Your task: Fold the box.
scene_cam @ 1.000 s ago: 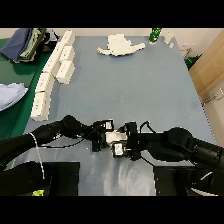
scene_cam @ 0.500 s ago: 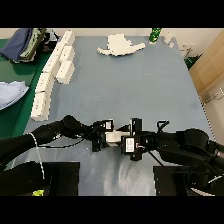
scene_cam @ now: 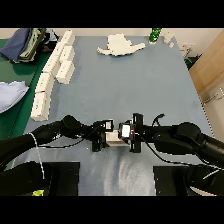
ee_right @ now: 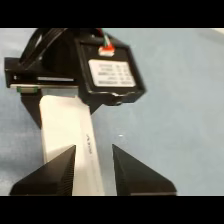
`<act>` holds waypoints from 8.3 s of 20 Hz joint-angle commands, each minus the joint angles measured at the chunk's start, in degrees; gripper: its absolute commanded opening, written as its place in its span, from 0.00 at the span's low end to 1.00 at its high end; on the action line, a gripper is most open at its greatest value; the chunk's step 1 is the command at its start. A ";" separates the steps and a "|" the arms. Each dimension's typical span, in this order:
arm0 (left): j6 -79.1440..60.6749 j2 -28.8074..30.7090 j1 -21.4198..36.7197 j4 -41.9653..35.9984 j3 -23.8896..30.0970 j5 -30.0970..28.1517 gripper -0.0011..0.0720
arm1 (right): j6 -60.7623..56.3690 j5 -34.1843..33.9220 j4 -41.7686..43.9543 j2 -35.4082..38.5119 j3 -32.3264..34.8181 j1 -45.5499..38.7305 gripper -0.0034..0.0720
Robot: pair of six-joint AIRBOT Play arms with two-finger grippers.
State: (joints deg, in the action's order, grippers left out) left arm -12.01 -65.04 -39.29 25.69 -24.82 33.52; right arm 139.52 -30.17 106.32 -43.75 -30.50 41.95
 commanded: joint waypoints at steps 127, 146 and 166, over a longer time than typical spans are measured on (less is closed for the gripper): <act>0.00 -0.02 -0.02 0.00 0.00 -0.02 0.64 | -65.33 -45.92 -18.53 -26.95 -25.62 -25.88 0.05; 50.53 10.82 44.74 25.79 -1.73 -6.97 0.64 | -65.33 -45.94 -18.49 -26.95 -25.62 -25.90 0.05; 58.07 -28.39 43.91 25.79 -42.07 -8.96 0.64 | -65.33 -45.94 -18.49 -26.95 -25.62 -25.90 0.05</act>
State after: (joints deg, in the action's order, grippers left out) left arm 45.91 -90.41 5.69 51.51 -62.59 23.51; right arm 74.22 -76.14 88.05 -70.67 -56.07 16.10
